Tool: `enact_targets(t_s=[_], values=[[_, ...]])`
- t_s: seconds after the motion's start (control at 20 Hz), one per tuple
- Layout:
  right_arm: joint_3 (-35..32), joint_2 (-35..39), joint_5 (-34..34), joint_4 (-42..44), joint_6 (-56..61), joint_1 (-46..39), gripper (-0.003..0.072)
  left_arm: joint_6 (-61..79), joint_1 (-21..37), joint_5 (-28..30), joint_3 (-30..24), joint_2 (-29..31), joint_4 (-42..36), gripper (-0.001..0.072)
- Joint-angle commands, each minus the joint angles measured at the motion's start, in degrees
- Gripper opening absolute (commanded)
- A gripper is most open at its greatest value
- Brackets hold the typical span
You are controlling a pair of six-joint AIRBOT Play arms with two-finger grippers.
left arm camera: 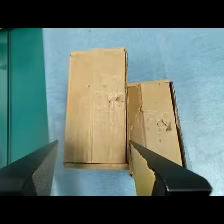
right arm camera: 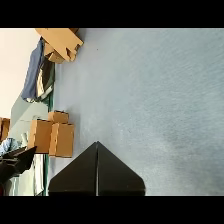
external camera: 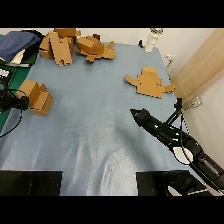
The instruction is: Fold the box.
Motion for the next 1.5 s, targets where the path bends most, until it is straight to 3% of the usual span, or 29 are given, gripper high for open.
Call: enact_targets(t_s=[0.0,0.25,0.4,0.45,0.5,0.55,0.65,0.9,1.05,1.25,1.45], values=[[0.04,0.02,0.46,0.0,0.02,0.0,0.0003,0.11,0.09,0.63,0.85,3.13,0.0,0.0694],[0.04,0.0,0.48,-0.04,-0.04,0.0,0.0003,-0.59,0.44,-0.44,5.33,13.29,-2.8,0.0694],[0.04,-0.31,0.63,-1.33,-1.51,0.04,0.0004,-4.04,-1.14,-12.35,5.88,15.47,-8.63,0.0692],[0.04,-0.85,0.63,-1.4,-2.14,0.04,0.0004,-5.9,-2.73,-18.1,5.88,14.91,-9.84,0.062],[0.07,-1.7,0.63,-1.53,-2.16,0.04,0.0004,-7.98,-4.87,-22.88,5.88,13.97,-10.03,0.0353],[0.17,-2.91,0.66,-1.53,-2.36,0.04,0.0004,-8.9,-7.93,-26.47,5.88,12.66,-9.94,0.0169],[1.62,-6.25,1.53,-1.53,-4.94,0.04,0.0004,-15.26,-15.23,-27.04,5.92,9.07,-9.92,0.0012],[15.85,-20.72,7.91,-1.51,-19.23,0.04,0.0003,-31.3,-35.65,-26.64,12.13,-6.23,-3.72,0.001],[23.87,-30.29,9.94,-1.01,-22.56,0.11,0.0004,-36.68,-43.41,-24.57,17.55,-14.01,-3.5,0.0009],[27.32,-36.96,9.64,0.46,-22.58,3.04,0.0004,-37.05,-47.54,-21.53,19.89,-18.21,-3.5,0.0011],[27.3,-37.44,10.23,0.28,-22.51,3.52,0.0004,-37.0,-47.28,-21.11,19.89,-18.29,-3.48,0.0011]])
